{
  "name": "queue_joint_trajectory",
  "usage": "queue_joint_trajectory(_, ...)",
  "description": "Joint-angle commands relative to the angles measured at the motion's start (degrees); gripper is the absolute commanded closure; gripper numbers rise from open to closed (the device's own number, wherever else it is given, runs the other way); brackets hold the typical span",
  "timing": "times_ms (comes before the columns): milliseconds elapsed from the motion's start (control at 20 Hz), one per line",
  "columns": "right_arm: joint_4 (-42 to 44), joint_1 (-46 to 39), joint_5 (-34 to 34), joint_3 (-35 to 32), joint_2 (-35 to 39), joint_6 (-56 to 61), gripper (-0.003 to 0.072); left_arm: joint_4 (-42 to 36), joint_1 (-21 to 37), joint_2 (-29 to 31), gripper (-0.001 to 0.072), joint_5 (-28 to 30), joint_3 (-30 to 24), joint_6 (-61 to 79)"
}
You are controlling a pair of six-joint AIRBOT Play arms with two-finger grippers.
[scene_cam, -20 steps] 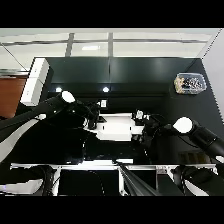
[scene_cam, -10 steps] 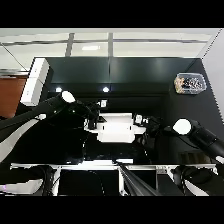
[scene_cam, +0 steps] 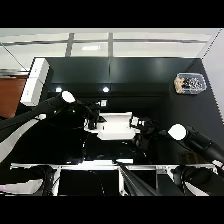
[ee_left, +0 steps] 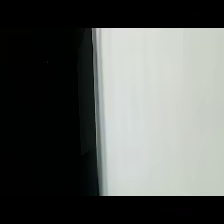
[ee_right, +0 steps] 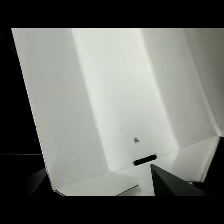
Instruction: Fold the box and place the chain.
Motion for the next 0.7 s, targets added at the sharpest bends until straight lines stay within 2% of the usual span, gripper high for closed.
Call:
queue_joint_trajectory(0, -0.3, 0.6, -4.8, 1.8, 0.5, 0.0, 0.0006, 0.0, 0.0, 0.0, 0.0683, -0.1, 0.0, 0.0)
queue_joint_trajectory(200, -10.2, 0.5, 0.2, 5.7, 0.9, 0.0, 0.0006, 0.1, 0.0, 0.0, 0.0684, 0.0, 0.1, -1.4)
queue_joint_trajectory(550, -9.7, -0.8, -4.6, 5.9, 0.6, -2.4, 0.0005, 2.5, -0.7, 0.0, 0.0684, 0.4, 0.5, -3.1)
queue_joint_trajectory(650, -8.9, -3.3, -3.0, 5.9, -0.3, -2.9, 0.0005, 2.7, -1.0, 0.1, 0.0685, 0.5, 1.1, -3.1)
